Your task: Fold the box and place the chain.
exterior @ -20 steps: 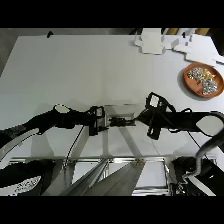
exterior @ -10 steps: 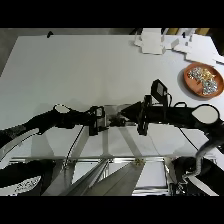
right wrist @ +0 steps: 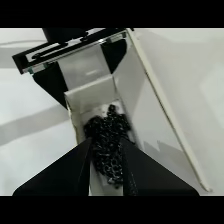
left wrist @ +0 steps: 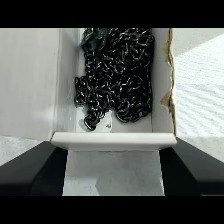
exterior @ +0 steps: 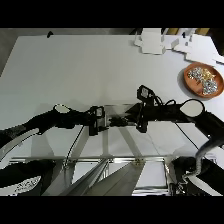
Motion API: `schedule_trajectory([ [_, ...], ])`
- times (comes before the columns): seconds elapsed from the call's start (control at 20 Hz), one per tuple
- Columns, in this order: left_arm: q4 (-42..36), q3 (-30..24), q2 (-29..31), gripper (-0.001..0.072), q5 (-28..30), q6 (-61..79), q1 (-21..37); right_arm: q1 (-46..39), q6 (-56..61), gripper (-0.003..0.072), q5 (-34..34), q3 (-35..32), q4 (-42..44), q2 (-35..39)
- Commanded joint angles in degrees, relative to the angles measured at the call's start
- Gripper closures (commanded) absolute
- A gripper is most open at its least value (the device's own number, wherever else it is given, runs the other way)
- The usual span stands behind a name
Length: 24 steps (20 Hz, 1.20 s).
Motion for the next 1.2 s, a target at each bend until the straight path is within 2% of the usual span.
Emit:
schedule_trajectory([
  [0.0, 0.02, 0.04, 0.02, 0.0438, 0.02, 0.0, 0.02, -3.96, 2.03, 0.0518, 6.21, 4.04, -7.37, 0.35],
  [0.2, 0.02, 0.04, 0.02, 0.0438, 0.02, 0.02, 0.02, -12.9, 1.95, 0.0533, 7.96, 4.68, -15.02, 0.33],
  [0.3, 0.02, 0.04, 0.02, 0.0438, 0.0, 0.02, 0.02, -15.47, 2.1, 0.0673, 7.23, 4.57, -19.69, -0.37],
  [0.45, 0.0, 0.04, 0.02, 0.0438, 0.02, 0.02, 0.02, -15.65, 10.97, 0.0671, 3.21, 4.57, -25.0, -4.35],
  [0.5, 0.02, 0.04, 0.02, 0.0438, 0.02, 0.02, 0.02, -15.65, 14.4, 0.065, 1.44, 4.57, -25.81, -6.08],
  [0.55, 0.02, 0.04, 0.02, 0.0438, 0.02, 0.02, 0.02, -15.63, 17.97, 0.0542, -0.37, 4.57, -26.6, -7.96],
  [0.6, 0.02, 0.04, 0.02, 0.0438, 0.02, 0.02, 0.02, -15.63, 20.96, 0.0484, -1.86, 4.57, -27.23, -9.53],
  [0.7, 0.02, 0.04, 0.02, 0.0438, 0.02, 0.02, 0.02, -14.32, 26.43, 0.0483, -5.11, 4.57, -30.36, -11.58],
  [0.75, 0.0, 0.04, 0.02, 0.0438, 0.02, 0.02, 0.02, -13.0, 28.85, 0.0443, -6.86, 4.57, -32.3, -12.22],
  [0.8, 0.02, 0.04, 0.02, 0.0438, 0.02, 0.02, 0.02, -11.5, 31.78, 0.0327, -8.57, 4.57, -34.01, -12.81],
  [1.15, 0.02, 0.02, 0.02, 0.0438, 0.02, 0.02, 0.02, -4.76, 46.53, 0.0323, -11.91, 4.57, -43.63, -16.41],
])
